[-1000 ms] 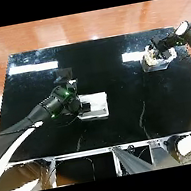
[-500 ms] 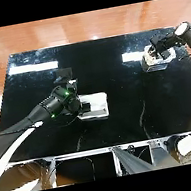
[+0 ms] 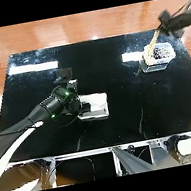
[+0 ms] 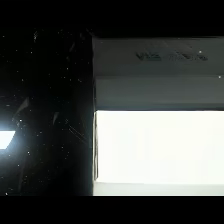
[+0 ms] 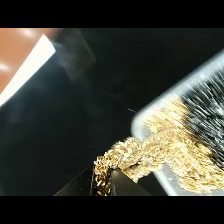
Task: Fold the box and place the chain.
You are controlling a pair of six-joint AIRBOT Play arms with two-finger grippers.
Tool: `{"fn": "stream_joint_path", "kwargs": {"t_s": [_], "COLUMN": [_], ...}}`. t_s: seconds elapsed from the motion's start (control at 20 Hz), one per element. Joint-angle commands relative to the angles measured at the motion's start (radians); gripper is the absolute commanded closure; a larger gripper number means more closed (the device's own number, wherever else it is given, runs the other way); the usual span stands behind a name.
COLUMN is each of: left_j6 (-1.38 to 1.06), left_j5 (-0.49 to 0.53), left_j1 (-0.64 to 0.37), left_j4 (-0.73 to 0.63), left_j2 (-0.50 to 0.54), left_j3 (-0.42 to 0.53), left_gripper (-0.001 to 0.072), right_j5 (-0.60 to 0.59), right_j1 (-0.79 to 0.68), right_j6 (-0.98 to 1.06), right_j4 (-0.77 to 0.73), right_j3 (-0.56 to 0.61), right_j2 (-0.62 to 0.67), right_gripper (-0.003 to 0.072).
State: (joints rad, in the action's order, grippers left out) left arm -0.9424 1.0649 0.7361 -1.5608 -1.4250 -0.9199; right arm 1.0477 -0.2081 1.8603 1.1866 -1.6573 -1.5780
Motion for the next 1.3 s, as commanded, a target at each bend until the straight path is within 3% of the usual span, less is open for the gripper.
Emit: {"fn": "stream_joint_path", "kwargs": {"t_s": [0.0,0.45,0.7,1.05,1.25], "left_j6": [0.000,0.000,0.000,0.000,0.000], "left_j5": [-0.004,-0.011,-0.011,-0.012,-0.012], "left_j1": [-0.001,-0.001,0.000,0.000,0.000], "left_j4": [0.002,0.000,-0.001,-0.003,-0.003], "left_j2": [0.000,0.000,0.000,0.000,0.000], "left_j3": [0.000,0.000,0.000,0.000,0.000], "left_gripper": [0.0690,0.0690,0.0690,0.0689,0.0689], "right_j5": [0.010,0.101,0.251,0.320,0.313], "right_j1": [-0.002,0.011,0.032,0.344,0.496], "right_j6": [-0.123,-0.376,-0.400,-0.367,-0.326], "right_j4": [-0.002,-0.116,-0.120,-0.120,-0.120], "right_j3": [-0.035,-0.036,-0.035,-0.032,0.040], "right_j2": [0.153,0.578,0.734,0.809,0.809], "right_gripper": [0.0654,0.0654,0.0654,0.0648,0.0648]}}
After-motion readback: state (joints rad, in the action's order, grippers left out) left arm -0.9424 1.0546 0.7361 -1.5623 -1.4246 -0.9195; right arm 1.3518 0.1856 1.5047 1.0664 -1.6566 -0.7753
